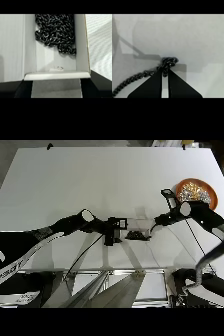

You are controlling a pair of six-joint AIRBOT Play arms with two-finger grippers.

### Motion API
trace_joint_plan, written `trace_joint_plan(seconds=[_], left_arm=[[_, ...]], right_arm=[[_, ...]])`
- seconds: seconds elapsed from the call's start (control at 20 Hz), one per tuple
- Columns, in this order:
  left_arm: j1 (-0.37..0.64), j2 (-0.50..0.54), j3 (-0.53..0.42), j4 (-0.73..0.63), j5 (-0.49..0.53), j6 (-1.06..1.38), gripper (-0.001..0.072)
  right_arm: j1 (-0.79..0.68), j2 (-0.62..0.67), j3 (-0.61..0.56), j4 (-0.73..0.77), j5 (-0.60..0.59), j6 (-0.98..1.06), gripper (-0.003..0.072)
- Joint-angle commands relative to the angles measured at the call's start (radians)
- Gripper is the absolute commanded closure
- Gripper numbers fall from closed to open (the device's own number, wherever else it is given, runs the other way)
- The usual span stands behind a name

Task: Fold the box and place the chain.

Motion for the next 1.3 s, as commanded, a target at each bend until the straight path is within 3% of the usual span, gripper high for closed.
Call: trace_joint_plan(seconds=[0.0,0.15,0.6,1.0,1.25], left_arm=[[0.001,0.000,0.000,0.000,0.000,0.000,0.0319],[0.001,0.000,0.000,0.000,0.000,0.000,0.0319],[0.001,0.000,0.001,0.000,0.000,0.000,0.0319],[0.001,0.000,0.001,0.000,0.000,0.000,0.0319],[0.001,0.000,0.000,0.000,0.000,0.000,0.0319]], right_arm=[[0.000,0.079,0.003,0.010,0.039,-0.001,0.0671],[0.000,0.180,0.003,0.030,0.113,-0.002,0.0671],[0.112,0.458,0.003,0.380,0.319,-0.223,0.0670],[0.162,0.494,0.003,0.802,0.309,-0.449,0.0670],[0.162,0.494,0.003,0.909,0.240,-0.563,0.0670]])
